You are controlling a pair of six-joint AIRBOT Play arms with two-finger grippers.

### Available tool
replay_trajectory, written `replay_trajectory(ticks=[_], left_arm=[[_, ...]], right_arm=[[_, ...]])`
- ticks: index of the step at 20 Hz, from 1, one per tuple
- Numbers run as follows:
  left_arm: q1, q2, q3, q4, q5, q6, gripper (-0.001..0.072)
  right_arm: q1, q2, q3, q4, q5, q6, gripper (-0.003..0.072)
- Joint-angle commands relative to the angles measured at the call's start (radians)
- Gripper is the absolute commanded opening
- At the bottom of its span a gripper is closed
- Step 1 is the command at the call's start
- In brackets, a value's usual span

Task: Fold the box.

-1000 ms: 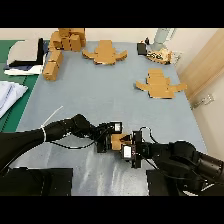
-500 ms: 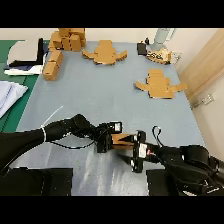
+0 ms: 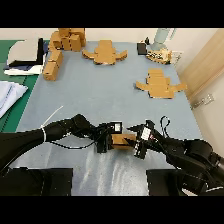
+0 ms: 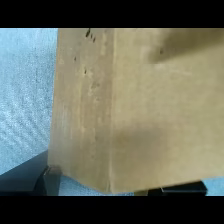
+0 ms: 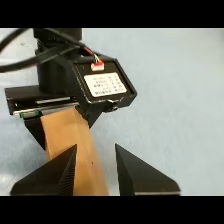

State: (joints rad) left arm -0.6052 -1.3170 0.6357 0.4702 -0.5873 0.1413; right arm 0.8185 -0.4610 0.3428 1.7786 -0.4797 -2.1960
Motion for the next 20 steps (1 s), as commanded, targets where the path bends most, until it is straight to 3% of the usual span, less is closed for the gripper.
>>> replay_trajectory(ticks=[1, 5, 17, 19, 20], left_arm=[[0.000, 0.000, 0.001, 0.000, 0.001, 0.000, 0.0488], [0.000, 0.000, 0.001, 0.000, 0.001, 0.000, 0.0488], [0.000, 0.000, 0.001, 0.000, 0.001, 0.000, 0.0488], [0.000, 0.000, 0.001, 0.000, 0.000, 0.000, 0.0488], [0.000, 0.000, 0.001, 0.000, 0.000, 0.000, 0.0488]], right_arm=[[-0.022, -0.074, 0.000, -0.021, -0.002, 0.004, 0.0366], [0.005, -0.164, 0.000, 0.019, -0.002, -0.027, 0.0365], [0.075, -0.169, -0.001, 0.036, -0.076, -0.057, 0.0368], [0.075, -0.170, -0.002, 0.033, -0.083, -0.064, 0.0487], [0.074, -0.170, -0.002, 0.026, -0.081, -0.082, 0.0486]])
